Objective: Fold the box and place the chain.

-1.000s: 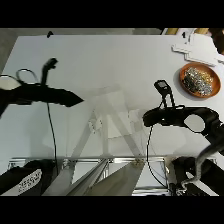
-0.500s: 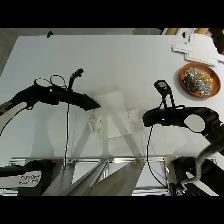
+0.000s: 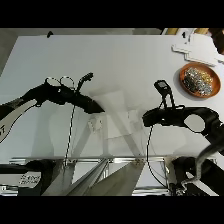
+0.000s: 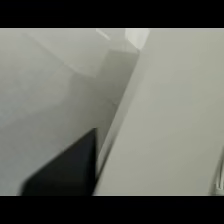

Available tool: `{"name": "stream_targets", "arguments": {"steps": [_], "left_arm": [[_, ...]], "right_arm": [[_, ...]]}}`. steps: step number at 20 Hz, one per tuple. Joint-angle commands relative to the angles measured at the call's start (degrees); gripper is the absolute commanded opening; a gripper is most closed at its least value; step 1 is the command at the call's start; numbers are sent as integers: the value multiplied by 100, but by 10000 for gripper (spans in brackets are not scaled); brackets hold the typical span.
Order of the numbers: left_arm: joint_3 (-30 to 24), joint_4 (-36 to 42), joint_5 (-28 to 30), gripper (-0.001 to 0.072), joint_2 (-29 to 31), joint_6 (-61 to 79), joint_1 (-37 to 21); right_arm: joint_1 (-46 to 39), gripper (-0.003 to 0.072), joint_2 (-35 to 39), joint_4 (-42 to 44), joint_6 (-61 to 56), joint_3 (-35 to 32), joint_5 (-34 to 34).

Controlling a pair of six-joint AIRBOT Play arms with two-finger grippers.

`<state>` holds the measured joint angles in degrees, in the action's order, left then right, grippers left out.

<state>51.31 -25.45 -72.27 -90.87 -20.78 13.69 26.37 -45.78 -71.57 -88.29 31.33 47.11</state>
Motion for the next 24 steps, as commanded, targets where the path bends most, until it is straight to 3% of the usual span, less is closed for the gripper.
{"name": "stream_targets", "arguments": {"steps": [1,6,8,11,13,17,24], "left_arm": [[11,-79,-42,31,-13,280,37],[15,-79,48,4,46,1471,39],[24,-260,79,4,144,2026,120],[24,-826,350,4,291,2347,470],[24,-1185,601,4,326,2636,822],[24,-1119,1110,5,319,2979,1333],[20,-647,1668,4,315,3209,1460]], "right_arm": [[4,18,4,0,0,-2,22],[4,35,50,28,2,15,44],[4,200,136,22,2,133,76],[4,306,293,-133,26,463,367],[4,306,450,-367,28,645,684],[4,305,887,-671,26,684,1108],[4,301,1016,-675,33,682,1375]]}}
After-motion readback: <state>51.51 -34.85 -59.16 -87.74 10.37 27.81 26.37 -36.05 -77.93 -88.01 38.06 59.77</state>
